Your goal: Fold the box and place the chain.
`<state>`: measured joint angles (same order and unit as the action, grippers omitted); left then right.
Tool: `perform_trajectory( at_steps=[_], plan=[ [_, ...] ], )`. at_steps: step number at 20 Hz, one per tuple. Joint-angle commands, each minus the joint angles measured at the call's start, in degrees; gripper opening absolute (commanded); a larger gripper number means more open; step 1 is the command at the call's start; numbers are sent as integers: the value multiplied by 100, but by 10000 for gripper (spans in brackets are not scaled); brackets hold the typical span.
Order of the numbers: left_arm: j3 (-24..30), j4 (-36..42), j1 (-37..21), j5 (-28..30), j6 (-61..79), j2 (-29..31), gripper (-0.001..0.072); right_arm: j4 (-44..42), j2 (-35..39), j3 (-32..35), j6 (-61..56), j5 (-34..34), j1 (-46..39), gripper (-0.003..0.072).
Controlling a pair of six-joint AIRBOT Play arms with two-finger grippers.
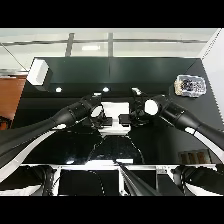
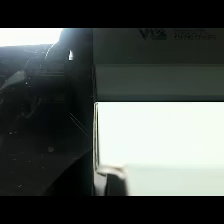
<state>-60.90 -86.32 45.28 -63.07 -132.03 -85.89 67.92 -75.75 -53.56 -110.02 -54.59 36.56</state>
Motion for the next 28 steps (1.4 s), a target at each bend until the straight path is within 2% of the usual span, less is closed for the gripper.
perform_trajectory(
  at_steps=[1,9,19,28],
  plan=[
    [2,2,-2,0,-2,-2,29,328,-149,-210,-382,-151,258,378],
    [2,2,-2,4,-2,-2,29,522,-149,-221,-555,-345,286,315],
    [2,2,-2,2,-4,-2,29,671,-623,-341,-741,-372,315,314],
    [2,2,-2,0,-2,-2,29,1335,-916,-750,-1445,-793,538,314]
  ],
)
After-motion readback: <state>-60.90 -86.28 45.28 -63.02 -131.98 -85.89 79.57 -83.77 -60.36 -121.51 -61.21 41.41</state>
